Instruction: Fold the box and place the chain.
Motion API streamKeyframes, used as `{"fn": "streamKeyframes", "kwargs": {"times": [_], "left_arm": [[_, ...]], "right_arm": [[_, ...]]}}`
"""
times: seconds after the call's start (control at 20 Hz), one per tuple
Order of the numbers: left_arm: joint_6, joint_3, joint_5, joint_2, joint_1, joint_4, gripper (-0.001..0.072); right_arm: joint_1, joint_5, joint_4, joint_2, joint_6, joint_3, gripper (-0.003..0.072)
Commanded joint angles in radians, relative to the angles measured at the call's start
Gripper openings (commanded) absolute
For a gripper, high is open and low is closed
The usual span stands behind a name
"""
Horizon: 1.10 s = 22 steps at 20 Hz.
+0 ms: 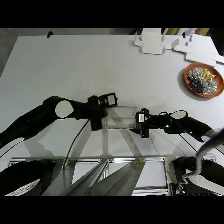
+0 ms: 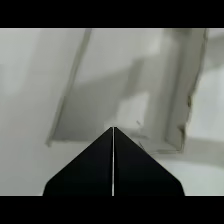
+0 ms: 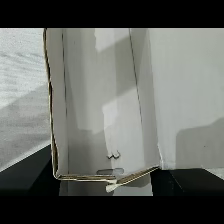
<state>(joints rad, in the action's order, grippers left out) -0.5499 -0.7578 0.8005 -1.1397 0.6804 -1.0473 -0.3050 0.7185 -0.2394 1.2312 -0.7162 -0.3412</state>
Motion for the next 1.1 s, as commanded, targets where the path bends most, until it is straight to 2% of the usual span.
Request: {"fn": "streamKeyframes", "kwargs": {"times": [0.0, 0.3, 0.45, 0.55, 0.65, 0.7, 0.9, 1.05], "left_arm": [[0.0, 0.05, 0.108, 0.019, -0.024, -0.032, 0.0002], [0.006, 0.089, 0.111, 0.019, -0.074, -0.047, 0.0003], [0.099, 0.09, 0.108, 0.019, -0.116, -0.049, 0.002], [0.209, 0.09, 0.104, 0.019, -0.13, -0.049, 0.0113], [0.318, 0.096, 0.072, 0.016, -0.132, -0.045, 0.0282], [0.359, 0.1, 0.052, 0.008, -0.132, -0.039, 0.0326], [0.42, 0.104, 0.02, -0.057, -0.13, -0.016, 0.0344], [0.421, 0.104, -0.04, -0.086, -0.121, 0.035, 0.0348]], "right_arm": [[0.0, 0.0, 0.0, -0.001, 0.001, 0.0, 0.0299], [0.0, 0.0, 0.0, -0.001, 0.001, 0.0, 0.0299], [0.0, 0.0, 0.0, -0.001, 0.001, 0.0, 0.0299], [0.0, 0.0, 0.0, -0.001, 0.001, 0.0, 0.0299], [0.0, 0.0, 0.0, -0.001, 0.001, 0.0, 0.0299], [0.0, 0.0, 0.0, -0.001, 0.001, 0.0, 0.0299], [0.0, 0.0, 0.0, -0.001, 0.001, 0.0, 0.0299], [0.0, 0.0, 0.0, -0.001, 0.001, 0.0, 0.0299]]}}
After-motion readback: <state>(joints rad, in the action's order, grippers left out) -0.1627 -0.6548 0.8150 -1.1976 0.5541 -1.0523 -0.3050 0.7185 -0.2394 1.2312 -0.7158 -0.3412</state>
